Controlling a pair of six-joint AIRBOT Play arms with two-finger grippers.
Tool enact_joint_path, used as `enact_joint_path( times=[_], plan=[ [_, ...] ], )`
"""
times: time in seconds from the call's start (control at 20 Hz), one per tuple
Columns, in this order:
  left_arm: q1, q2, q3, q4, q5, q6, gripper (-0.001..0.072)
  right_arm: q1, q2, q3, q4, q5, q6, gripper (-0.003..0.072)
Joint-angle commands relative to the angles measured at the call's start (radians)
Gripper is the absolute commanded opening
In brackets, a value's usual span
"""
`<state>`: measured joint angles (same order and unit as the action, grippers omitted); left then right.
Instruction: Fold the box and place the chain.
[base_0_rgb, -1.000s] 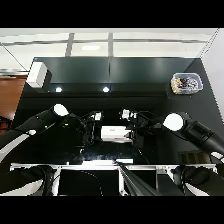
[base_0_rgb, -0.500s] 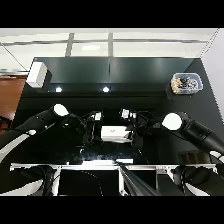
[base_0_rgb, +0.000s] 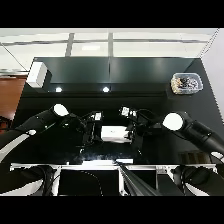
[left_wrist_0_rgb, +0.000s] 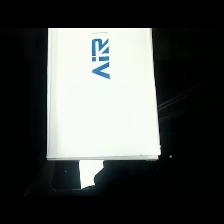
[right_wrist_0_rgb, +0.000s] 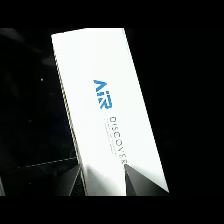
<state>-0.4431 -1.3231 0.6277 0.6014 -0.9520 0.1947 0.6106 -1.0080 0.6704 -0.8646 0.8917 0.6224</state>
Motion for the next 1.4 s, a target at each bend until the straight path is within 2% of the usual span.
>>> enact_joint_path(
  times=[0.0,0.05,0.1,0.15,0.2,0.35,0.45,0.6,0.8,1.15,1.35],
  plan=[
    [0.000,-0.001,0.000,0.000,0.000,0.000,0.0371,-0.040,0.070,0.016,-0.029,0.073,0.239,0.0326],
    [0.000,-0.001,0.000,0.000,0.000,0.000,0.0372,-0.070,0.087,0.016,-0.029,0.109,0.331,0.0266],
    [0.000,-0.001,0.000,0.000,0.000,0.000,0.0371,-0.102,0.091,0.015,-0.026,0.151,0.419,0.0115],
    [0.000,-0.001,0.000,0.000,0.001,0.000,0.0371,-0.128,0.090,0.006,-0.006,0.166,0.497,0.0000],
    [0.000,-0.001,0.000,0.000,0.001,0.000,0.0372,-0.139,0.089,-0.018,0.057,0.145,0.538,0.0001],
    [0.000,-0.001,0.000,0.000,0.001,0.000,0.0371,-0.145,0.032,-0.086,0.433,0.089,0.520,0.0001],
    [0.000,-0.001,0.000,0.000,0.000,0.000,0.0371,-0.128,-0.041,-0.087,0.530,0.079,0.514,0.0001],
    [0.000,-0.001,0.000,0.000,0.000,0.000,0.0371,-0.107,-0.148,-0.087,0.535,0.072,0.493,0.0003],
    [0.000,-0.001,0.000,0.000,0.000,0.000,0.0372,-0.104,-0.227,-0.087,0.449,0.030,0.492,0.0004],
    [0.000,-0.001,0.000,0.000,0.000,0.000,0.0371,-0.108,-0.209,-0.078,0.446,0.039,0.439,0.0004],
    [0.000,-0.001,0.000,0.000,0.001,0.000,0.0371,-0.176,-0.116,-0.037,0.442,0.130,0.427,0.0004]
  ],
)
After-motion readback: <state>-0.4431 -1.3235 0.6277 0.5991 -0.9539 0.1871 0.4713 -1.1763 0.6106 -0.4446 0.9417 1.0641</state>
